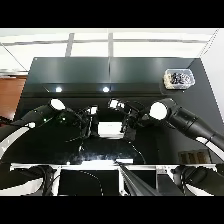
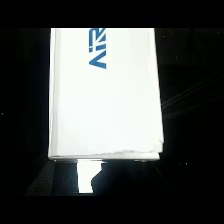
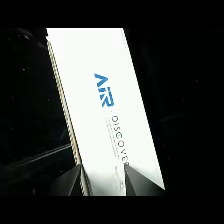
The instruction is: Fold the box and place the chain.
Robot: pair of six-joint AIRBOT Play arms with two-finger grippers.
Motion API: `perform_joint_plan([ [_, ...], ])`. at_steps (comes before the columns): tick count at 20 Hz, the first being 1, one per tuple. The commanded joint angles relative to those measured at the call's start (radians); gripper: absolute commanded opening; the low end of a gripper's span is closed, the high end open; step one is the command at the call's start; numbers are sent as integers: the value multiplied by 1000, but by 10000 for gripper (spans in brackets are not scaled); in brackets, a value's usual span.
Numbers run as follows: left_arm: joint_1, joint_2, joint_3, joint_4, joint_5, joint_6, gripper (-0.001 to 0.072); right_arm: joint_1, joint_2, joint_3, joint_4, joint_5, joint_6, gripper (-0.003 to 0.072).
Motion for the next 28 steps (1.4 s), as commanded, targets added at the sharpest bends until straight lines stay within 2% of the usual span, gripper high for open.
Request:
perform_joint_plan([
  [1, 0, 0, 1, 0, 0, 0, 336, 1, -1, -2, 0, 1, 4, 337],
  [10, 0, 0, 1, 0, 0, 0, 336, 15, -10, -24, 4, -18, 18, 337],
  [13, 0, 0, 1, 0, 0, 0, 336, 10, 0, -18, 4, -2, 97, 337],
  [21, 0, 0, 1, 0, 0, 0, 336, -72, 138, -7, 9, 106, 319, 336],
  [22, 0, 0, 1, 0, 0, 0, 336, -83, 149, -7, 12, 121, 372, 267],
  [23, 0, 0, 1, 0, 0, 0, 336, -97, 154, -7, 19, 138, 438, 46],
  [24, 0, 0, 1, 0, 0, 0, 336, -108, 154, -9, 32, 142, 504, 19],
  [26, 0, 0, 1, 0, 0, 0, 336, -109, 151, -47, 79, 57, 666, 18],
  [28, 0, 0, 1, 0, 0, 0, 336, -114, 127, -107, 250, -16, 684, 11],
])
